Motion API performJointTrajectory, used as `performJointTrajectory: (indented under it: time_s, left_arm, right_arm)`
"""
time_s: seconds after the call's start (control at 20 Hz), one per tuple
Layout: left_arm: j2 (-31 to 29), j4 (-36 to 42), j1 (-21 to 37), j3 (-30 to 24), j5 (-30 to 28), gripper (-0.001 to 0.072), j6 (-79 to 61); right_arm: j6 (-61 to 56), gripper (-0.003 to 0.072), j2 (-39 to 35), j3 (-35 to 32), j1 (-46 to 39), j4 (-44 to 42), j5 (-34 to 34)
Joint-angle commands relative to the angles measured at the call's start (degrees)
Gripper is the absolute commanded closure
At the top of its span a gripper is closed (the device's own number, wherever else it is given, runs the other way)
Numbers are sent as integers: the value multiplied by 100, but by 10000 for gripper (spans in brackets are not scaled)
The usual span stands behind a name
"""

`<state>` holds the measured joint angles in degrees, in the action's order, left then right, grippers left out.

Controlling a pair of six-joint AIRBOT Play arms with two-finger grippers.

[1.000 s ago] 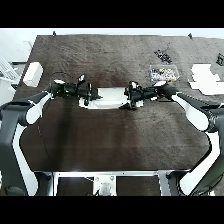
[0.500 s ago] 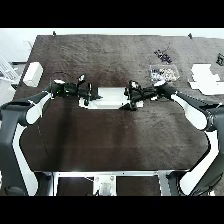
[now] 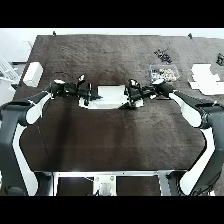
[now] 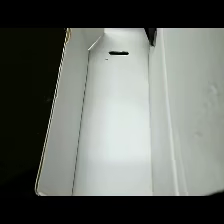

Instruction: Fold the box and place the chain.

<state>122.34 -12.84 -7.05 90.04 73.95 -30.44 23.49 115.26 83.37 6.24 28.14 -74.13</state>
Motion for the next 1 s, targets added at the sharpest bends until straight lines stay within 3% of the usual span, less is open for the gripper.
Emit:
performJointTrajectory:
  time_s: [0.0, 0.35, 0.5, 0.95]
  left_arm:
    - [2, -2, 4, 0, 0, 688, -2]
    - [2, -2, 4, 0, 0, 688, -2]
    - [2, -2, 4, 0, 0, 688, -2]
    - [2, -2, 4, 0, 0, 688, -2]
  right_arm:
    - [-168, -23, 22, 74, -2, 223, -118]
    - [-164, -20, 22, 140, -2, 295, -42]
    - [-160, 60, 22, 170, -2, 273, 61]
    - [-28, 58, 22, 219, -2, 297, 109]
